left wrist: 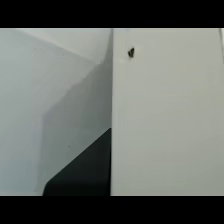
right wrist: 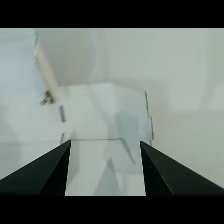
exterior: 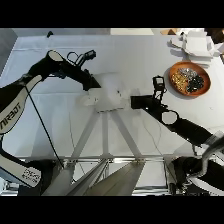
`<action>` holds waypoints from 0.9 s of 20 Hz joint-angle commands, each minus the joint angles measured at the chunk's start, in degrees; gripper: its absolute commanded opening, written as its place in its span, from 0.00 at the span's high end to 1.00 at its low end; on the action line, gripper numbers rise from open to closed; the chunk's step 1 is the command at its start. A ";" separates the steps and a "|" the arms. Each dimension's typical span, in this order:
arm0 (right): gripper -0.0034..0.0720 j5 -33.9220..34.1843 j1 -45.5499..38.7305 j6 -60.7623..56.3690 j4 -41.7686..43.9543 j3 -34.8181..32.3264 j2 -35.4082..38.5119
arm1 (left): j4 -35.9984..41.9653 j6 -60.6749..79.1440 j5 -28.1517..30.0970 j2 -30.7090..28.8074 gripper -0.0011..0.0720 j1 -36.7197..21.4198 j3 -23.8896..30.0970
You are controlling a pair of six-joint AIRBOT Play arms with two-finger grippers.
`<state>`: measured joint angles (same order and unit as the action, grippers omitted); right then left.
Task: Fold the box and place the chain.
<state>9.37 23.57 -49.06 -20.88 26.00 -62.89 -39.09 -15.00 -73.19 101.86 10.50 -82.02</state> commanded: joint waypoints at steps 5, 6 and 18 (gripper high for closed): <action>0.32 11.52 -0.02 2.64 0.26 0.17 11.85 | -6.43 -3.32 -10.62 -15.19 0.98 -2.73 -0.04; 0.32 11.26 -0.02 4.98 0.72 0.17 13.33 | -6.38 -4.61 -11.39 -17.14 0.99 -2.71 -0.02; 0.32 52.06 -0.02 59.71 52.68 0.17 20.15 | 2.80 7.82 -1.05 -18.84 0.97 -1.14 15.13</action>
